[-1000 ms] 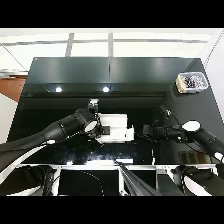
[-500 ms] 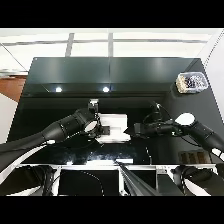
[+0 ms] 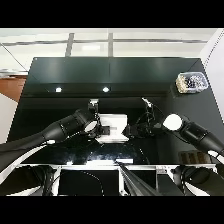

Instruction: Fold the box and place the chain.

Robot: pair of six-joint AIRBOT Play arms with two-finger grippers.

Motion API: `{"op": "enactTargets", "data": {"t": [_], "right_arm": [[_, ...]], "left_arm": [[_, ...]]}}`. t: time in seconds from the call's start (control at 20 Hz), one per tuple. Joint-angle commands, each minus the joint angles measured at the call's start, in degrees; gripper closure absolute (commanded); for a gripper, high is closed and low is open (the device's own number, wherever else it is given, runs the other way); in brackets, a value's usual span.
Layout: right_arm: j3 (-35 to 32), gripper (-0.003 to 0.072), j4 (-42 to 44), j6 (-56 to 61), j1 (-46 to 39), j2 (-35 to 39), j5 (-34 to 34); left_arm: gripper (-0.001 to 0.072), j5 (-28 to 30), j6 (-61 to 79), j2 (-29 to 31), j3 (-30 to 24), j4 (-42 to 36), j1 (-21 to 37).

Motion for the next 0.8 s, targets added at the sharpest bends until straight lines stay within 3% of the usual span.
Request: {"op": "enactTargets", "data": {"t": [0.0, 0.75], "right_arm": [[1.68, 0.0254, -5.62, 5.95, 1.86, -0.42, -0.87], [9.79, 0.0270, -20.20, 22.14, 8.09, -8.57, 0.31]], "left_arm": [[0.0679, 0.13, -0.02, 0.00, 0.02, 0.02, 0.02], [0.0679, 0.28, -0.02, 0.00, 0.00, 0.02, 0.02]]}}
